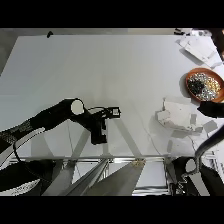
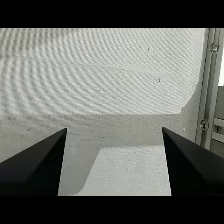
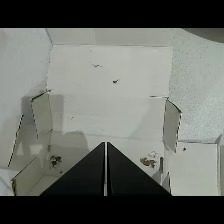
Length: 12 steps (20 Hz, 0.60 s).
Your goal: Fold the box and place the chain.
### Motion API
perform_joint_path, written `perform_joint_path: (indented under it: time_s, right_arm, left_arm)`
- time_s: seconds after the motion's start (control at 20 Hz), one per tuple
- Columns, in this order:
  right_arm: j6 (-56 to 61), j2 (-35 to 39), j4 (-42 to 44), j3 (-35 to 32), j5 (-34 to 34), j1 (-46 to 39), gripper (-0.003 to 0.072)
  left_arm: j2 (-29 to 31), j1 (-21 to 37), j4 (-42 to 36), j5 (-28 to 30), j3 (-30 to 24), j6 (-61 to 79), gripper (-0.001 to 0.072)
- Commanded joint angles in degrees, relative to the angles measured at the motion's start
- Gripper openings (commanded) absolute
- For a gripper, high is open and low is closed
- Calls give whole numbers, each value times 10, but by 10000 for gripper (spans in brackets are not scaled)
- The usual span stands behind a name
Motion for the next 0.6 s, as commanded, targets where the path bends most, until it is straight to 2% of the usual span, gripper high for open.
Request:
perform_joint_path:
  time_s: [0.0,0.15,0.2,0.3,0.4,0.45,0.55]
  right_arm:
    - [0,0,-1,0,2,0,17]
    - [1,0,-17,0,3,0,19]
    - [4,0,-49,0,-7,-1,76]
    - [43,-1,-143,1,-5,-1,321]
    - [67,-1,-226,1,2,-1,383]
    - [78,-1,-259,1,2,-1,463]
    - [78,-9,-280,1,8,-1,471]
  left_arm:
    - [0,0,0,0,0,0,634]
    - [0,0,0,0,0,0,634]
    - [0,0,0,0,0,0,634]
    - [0,0,0,0,0,0,634]
    - [0,0,0,0,0,0,634]
    - [0,0,0,0,0,0,634]
    - [0,0,0,0,0,0,634]
